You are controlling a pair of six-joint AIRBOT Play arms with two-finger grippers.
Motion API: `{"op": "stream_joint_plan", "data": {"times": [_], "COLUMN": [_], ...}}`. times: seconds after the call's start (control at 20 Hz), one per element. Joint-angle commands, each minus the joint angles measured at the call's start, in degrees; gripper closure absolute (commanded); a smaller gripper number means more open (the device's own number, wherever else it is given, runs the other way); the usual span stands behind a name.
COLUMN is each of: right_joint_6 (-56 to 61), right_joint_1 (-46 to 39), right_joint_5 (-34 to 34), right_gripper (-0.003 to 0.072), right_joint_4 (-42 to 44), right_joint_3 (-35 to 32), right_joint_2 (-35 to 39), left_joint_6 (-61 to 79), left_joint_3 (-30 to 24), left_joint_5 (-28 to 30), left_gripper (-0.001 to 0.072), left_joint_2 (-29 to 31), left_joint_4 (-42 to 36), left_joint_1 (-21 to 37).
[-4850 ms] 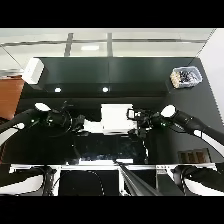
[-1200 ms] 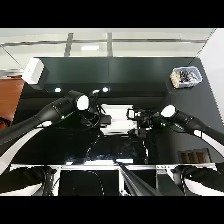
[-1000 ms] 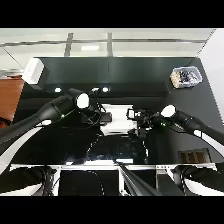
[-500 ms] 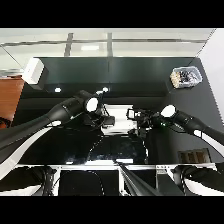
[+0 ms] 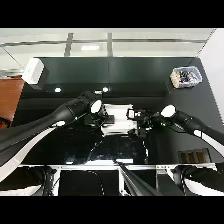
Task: Fold the box and place the chain.
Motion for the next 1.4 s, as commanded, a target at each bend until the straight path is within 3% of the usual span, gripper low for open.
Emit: {"op": "stream_joint_plan", "data": {"times": [0.0,0.6,0.65,0.7,0.95,1.0,1.05,1.1,1.15,1.35], "right_joint_6": [0.0,0.0,0.0,0.0,0.0,0.0,0.0,0.0,0.0,0.0], "right_joint_1": [0.0,0.0,0.0,0.0,0.0,0.0,0.0,0.0,0.0,0.0], "right_joint_5": [0.0,0.0,0.0,0.0,0.0,0.0,0.0,0.0,0.0,0.0], "right_gripper": [0.0279,0.0279,0.0278,0.0278,0.0278,0.0278,0.0279,0.0278,0.0279,0.0278], "right_joint_4": [0.0,0.0,0.0,0.0,0.0,0.0,0.0,0.0,0.0,0.0], "right_joint_3": [0.0,0.0,0.0,0.0,0.0,0.0,0.0,0.0,0.0,0.0], "right_joint_2": [0.0,0.0,0.0,0.0,0.0,0.0,0.0,0.0,0.0,0.0], "left_joint_6": [-3.6,-4.9,-4.9,-4.8,-4.8,-4.8,-4.8,-4.8,-4.8,-4.9], "left_joint_3": [0.4,1.8,1.8,1.9,2.0,2.0,2.0,2.0,2.0,2.0], "left_joint_5": [-0.3,-1.8,-1.8,-1.8,-1.8,-1.8,-1.8,-1.8,-1.8,-1.8], "left_gripper": [0.0435,0.0436,0.0504,0.0688,0.0684,0.0666,0.0517,0.0290,0.0205,0.0204], "left_joint_2": [-0.1,-3.0,-3.0,-3.0,-3.0,-3.0,-3.0,-3.0,-3.0,-3.0], "left_joint_4": [0.7,1.4,1.4,1.3,1.2,1.0,1.0,1.0,1.0,2.2], "left_joint_1": [-0.2,-2.3,-2.3,-2.3,-2.3,-2.3,-2.3,-2.3,-2.3,-2.3]}}
